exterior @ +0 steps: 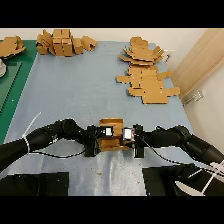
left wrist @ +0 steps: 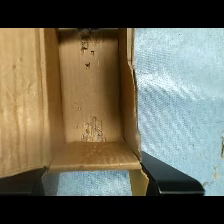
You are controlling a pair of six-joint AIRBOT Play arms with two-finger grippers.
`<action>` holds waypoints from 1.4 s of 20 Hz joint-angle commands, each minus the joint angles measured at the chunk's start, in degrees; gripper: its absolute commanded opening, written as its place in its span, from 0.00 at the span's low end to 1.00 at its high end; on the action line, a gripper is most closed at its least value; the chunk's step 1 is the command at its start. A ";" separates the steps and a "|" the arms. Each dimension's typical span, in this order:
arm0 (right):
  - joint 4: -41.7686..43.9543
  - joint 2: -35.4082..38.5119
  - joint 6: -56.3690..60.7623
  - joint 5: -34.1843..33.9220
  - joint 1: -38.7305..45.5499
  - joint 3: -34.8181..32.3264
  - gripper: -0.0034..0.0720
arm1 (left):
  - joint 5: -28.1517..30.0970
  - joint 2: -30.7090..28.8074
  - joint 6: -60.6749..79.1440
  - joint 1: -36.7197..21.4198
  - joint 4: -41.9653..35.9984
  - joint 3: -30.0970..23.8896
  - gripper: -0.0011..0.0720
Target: Fold the box.
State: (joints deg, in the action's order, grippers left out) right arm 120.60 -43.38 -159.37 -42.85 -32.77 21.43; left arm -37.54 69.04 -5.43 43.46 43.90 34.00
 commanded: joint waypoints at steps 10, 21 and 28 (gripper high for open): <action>3.52 -1.79 -1.81 1.90 -2.01 -0.13 0.51 | 0.02 -0.04 0.02 0.02 0.02 -0.02 0.74; 4.83 -4.79 -1.84 2.82 -2.01 -0.09 0.75 | 0.02 -0.04 0.02 0.02 0.00 -0.02 0.74; 4.81 -4.74 -1.55 3.74 -1.99 -0.09 0.77 | 0.02 -0.04 0.02 0.02 0.02 -0.02 0.74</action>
